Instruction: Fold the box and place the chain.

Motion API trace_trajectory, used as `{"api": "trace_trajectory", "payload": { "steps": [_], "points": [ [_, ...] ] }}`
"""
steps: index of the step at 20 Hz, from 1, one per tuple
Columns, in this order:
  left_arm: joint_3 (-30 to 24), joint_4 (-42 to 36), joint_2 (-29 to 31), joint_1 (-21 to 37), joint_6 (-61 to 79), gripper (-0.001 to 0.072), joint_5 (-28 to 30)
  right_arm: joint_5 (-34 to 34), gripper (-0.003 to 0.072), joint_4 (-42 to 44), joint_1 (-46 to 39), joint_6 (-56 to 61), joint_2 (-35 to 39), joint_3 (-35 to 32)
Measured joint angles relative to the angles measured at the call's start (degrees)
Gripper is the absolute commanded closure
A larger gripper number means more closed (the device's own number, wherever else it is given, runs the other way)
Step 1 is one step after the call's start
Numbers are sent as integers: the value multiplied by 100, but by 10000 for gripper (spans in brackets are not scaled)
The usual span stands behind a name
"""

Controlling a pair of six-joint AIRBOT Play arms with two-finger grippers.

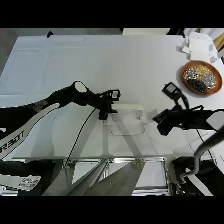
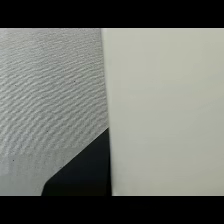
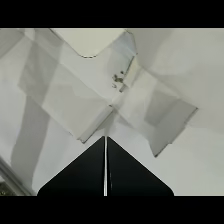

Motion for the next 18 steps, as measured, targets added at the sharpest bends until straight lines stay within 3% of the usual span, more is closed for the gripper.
{"api": "trace_trajectory", "payload": {
  "steps": [4, 5, 6, 8, 9, 18],
  "points": [
    [0, 0, -2, 0, 0, 698, 0, 13, 665, 42, 623, -1423, -315, -105],
    [0, 2, -2, 0, 0, 698, 0, 17, 619, -44, 791, -1762, -393, -118],
    [0, 2, -2, 0, 0, 698, 0, 9, 481, -94, 931, -2044, -455, -129],
    [0, 2, -2, 0, 2, 698, 0, -70, 113, -184, 1095, -2404, -518, -157],
    [0, 2, -2, 0, 2, 698, 0, -153, 25, -251, 1150, -2533, -535, -192],
    [0, 2, -2, 0, 2, 698, 2, -1993, -4, -1241, 2055, -3064, -417, -1248]
  ]
}}
